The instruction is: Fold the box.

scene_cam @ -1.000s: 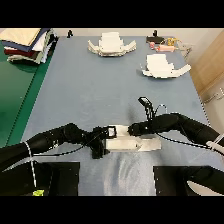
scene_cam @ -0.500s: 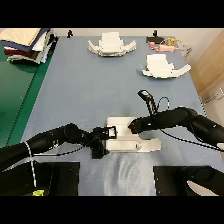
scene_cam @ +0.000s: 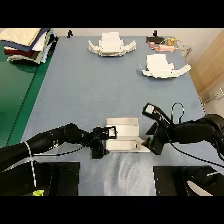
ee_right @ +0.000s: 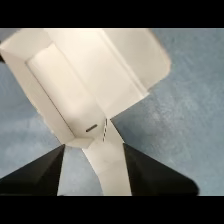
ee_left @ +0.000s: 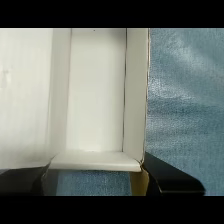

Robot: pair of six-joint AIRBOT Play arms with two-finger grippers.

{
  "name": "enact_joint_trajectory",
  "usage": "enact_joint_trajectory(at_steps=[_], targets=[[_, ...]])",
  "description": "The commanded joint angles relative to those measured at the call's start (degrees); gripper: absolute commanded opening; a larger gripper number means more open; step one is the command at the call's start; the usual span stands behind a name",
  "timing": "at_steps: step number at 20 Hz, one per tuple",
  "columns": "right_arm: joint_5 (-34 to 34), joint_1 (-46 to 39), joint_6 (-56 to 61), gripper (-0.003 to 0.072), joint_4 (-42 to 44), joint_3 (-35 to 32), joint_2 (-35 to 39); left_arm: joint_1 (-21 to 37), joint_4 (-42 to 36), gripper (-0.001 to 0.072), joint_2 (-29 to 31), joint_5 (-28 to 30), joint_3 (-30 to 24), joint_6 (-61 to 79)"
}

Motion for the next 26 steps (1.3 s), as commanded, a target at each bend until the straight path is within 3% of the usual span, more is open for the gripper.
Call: enact_joint_trajectory(at_steps=[1,7,11,12,14,17,20,26], targets=[[-1.25,0.24,-13.62,0.0592,-5.35,-3.21,1.53,-0.02,0.02,0.0387,0.0,0.0,0.02,-0.02],[6.21,0.46,-25.86,0.0592,-4.13,-3.5,-9.94,-0.02,0.0,0.0387,0.0,0.0,0.02,-0.02],[9.57,5.07,-27.8,0.0587,-4.15,-3.5,-13.07,-0.02,0.0,0.0387,0.0,0.0,0.02,-0.02],[10.03,6.16,-27.8,0.0553,-4.17,-3.5,-13.38,-0.02,0.02,0.0387,0.0,0.0,0.04,-0.02],[10.1,7.37,-27.8,0.0295,-4.39,-3.5,-13.86,-0.02,0.0,0.0387,0.0,0.0,0.02,-0.02],[10.84,7.39,-27.8,0.0192,-3.76,-3.43,-14.12,-0.02,0.02,0.0388,0.0,0.0,0.02,-0.02],[11.23,7.43,-27.8,0.0151,0.11,-3.43,-14.12,-0.02,0.0,0.0388,0.0,0.0,0.04,-0.02],[11.76,7.43,-27.8,0.0151,4.22,-3.32,-14.08,-0.02,0.0,0.0387,0.0,0.0,0.02,0.0]])
